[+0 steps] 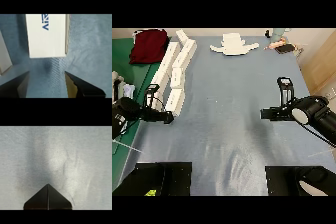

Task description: Fold the box.

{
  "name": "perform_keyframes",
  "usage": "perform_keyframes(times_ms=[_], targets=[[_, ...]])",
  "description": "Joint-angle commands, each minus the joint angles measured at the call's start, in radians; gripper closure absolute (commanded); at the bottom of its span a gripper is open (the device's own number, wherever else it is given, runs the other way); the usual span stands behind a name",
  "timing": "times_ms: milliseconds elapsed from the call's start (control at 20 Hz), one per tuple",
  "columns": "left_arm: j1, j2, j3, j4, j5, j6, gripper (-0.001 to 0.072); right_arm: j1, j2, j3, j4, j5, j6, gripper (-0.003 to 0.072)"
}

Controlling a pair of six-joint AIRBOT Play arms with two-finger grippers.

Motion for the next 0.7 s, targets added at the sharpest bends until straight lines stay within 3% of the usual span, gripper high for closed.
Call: perform_keyframes(times_ms=[0,50,200,300,500,650], targets=[[-0.001,0.086,0.077,0.003,-0.240,-0.088,0.0356,0.000,-0.003,0.001,0.026,-0.011,-0.018,0.0683],[-0.001,0.106,0.095,-0.042,-0.271,-0.111,0.0699,0.000,-0.010,0.002,0.061,-0.016,-0.052,0.0683],[-0.028,0.122,0.146,-0.188,-0.267,-0.125,0.0695,0.000,-0.068,0.022,0.221,-0.064,-0.195,0.0684],[-0.122,0.086,0.208,-0.193,-0.242,-0.129,0.0695,0.000,-0.139,0.079,0.290,-0.095,-0.243,0.0683],[-0.346,-0.088,0.325,-0.192,-0.135,-0.208,0.0695,0.000,-0.328,0.289,0.338,-0.098,-0.263,0.0683],[-0.456,-0.224,0.395,-0.193,-0.076,-0.214,0.0694,0.000,-0.423,0.412,0.417,-0.103,-0.263,0.0683]])
